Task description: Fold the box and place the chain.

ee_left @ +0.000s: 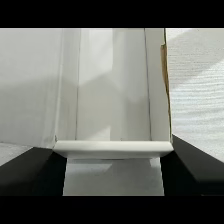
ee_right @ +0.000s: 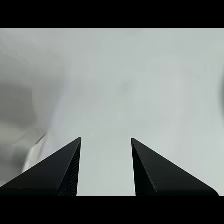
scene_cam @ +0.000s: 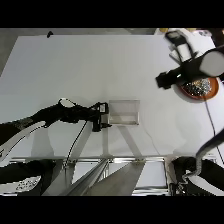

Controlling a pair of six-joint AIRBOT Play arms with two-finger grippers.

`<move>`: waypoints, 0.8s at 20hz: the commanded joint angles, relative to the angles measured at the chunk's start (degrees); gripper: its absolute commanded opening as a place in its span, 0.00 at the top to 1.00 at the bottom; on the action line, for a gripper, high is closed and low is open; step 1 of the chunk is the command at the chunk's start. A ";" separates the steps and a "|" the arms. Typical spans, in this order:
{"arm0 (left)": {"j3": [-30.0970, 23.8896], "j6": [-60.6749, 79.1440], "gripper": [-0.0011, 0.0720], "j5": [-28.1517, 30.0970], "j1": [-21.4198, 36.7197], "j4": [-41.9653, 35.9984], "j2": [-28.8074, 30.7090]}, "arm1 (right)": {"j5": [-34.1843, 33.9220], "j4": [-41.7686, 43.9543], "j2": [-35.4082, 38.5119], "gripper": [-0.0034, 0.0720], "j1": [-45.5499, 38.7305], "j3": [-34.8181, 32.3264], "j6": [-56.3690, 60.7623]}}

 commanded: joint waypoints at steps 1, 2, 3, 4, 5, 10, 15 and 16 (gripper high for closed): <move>-0.02 0.00 0.78 -0.02 -0.02 0.00 -0.04 | -3.72 0.42 -1.29 0.54 -14.56 4.09 -4.33; -0.02 0.00 0.78 0.00 -0.02 0.02 -0.04 | -3.91 0.68 -2.32 0.54 -17.92 4.09 -5.29; -0.02 0.00 0.78 0.00 -0.02 0.00 -0.04 | -4.33 0.83 -3.72 0.54 -21.29 4.09 -6.56; -0.02 0.00 0.78 0.00 -0.02 0.00 -0.04 | -4.96 0.98 -5.40 0.54 -24.06 4.09 -6.82; -0.02 0.00 0.78 0.00 -0.02 0.00 -0.04 | -5.88 1.25 -7.45 0.54 -26.69 4.09 -6.82; -0.02 0.00 0.78 0.00 -0.02 0.02 -0.04 | -10.05 1.33 -17.92 0.54 -33.55 4.09 -8.57; -0.02 0.00 0.78 0.00 -0.02 0.02 -0.04 | -9.88 1.16 -27.23 0.54 -36.24 4.09 -8.96; -0.02 0.00 0.78 0.00 -0.02 0.00 -0.04 | -9.90 1.18 -28.44 0.54 -36.33 4.09 -9.01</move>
